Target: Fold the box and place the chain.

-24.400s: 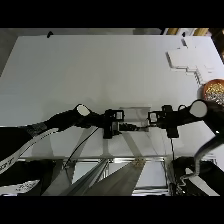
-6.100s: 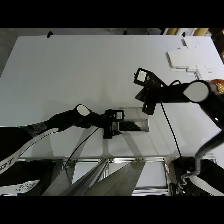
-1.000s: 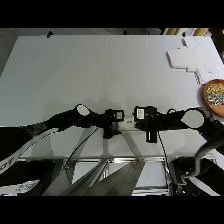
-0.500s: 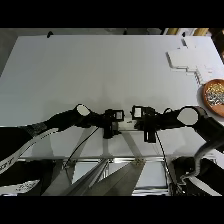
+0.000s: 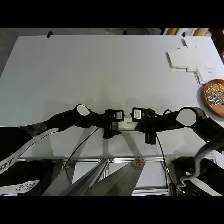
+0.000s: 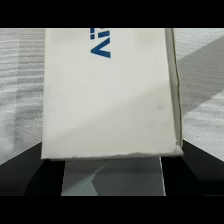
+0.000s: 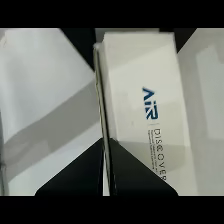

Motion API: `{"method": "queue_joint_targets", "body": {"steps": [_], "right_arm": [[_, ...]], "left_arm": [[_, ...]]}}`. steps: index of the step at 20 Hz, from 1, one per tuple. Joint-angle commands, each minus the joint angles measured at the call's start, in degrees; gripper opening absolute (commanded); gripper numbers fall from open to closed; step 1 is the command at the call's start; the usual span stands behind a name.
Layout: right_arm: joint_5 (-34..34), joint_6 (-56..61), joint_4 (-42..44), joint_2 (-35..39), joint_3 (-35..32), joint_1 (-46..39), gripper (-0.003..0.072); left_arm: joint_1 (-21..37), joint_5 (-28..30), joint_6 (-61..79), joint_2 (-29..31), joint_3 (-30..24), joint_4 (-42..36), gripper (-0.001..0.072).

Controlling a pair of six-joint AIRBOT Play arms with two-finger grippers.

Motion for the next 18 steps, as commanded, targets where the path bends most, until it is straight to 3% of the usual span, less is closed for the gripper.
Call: {"method": "queue_joint_targets", "body": {"steps": [1, 10, 18], "right_arm": [[-0.90, -1.16, 0.04, 0.00, -1.40, 0.04, 0.0035], [0.48, -5.81, 6.05, 2.27, -1.95, 0.04, 0.0035], [-6.64, -5.57, 9.11, 2.54, -1.95, -0.02, 0.0017]], "left_arm": [[-0.02, 0.00, 0.07, 0.02, 0.02, 0.02, 0.0253], [-0.02, 0.00, 0.07, 0.02, 0.00, 0.02, 0.0253], [-0.02, 0.00, 0.07, 0.02, 0.00, 0.02, 0.0253]]}}
